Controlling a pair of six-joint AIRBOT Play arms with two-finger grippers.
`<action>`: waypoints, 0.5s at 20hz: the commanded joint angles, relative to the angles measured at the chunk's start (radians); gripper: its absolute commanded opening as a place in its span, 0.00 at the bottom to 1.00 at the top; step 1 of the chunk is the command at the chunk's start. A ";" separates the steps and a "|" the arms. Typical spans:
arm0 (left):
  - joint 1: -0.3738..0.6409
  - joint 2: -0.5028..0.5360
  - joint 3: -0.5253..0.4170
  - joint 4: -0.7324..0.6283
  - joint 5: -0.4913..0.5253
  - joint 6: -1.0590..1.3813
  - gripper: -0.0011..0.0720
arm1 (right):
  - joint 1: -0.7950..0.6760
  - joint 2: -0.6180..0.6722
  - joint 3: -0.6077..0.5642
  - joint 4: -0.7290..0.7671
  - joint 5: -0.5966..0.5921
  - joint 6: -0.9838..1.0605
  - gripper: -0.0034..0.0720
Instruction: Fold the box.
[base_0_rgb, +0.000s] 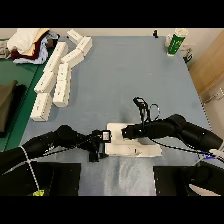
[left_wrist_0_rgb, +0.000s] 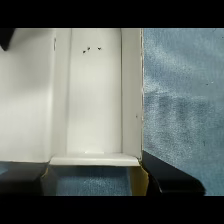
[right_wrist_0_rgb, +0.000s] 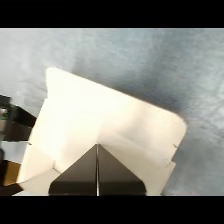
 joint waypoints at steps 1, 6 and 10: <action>0.000 0.000 0.001 -0.001 -0.003 0.000 0.82 | 0.001 -0.070 0.000 0.015 0.005 -0.109 0.05; 0.000 0.000 0.001 -0.001 -0.003 0.000 0.82 | 0.001 -0.073 0.000 0.017 0.003 -0.156 0.05; 0.000 0.000 0.001 -0.001 -0.003 0.000 0.82 | 0.000 -0.069 0.002 0.012 0.003 -0.182 0.04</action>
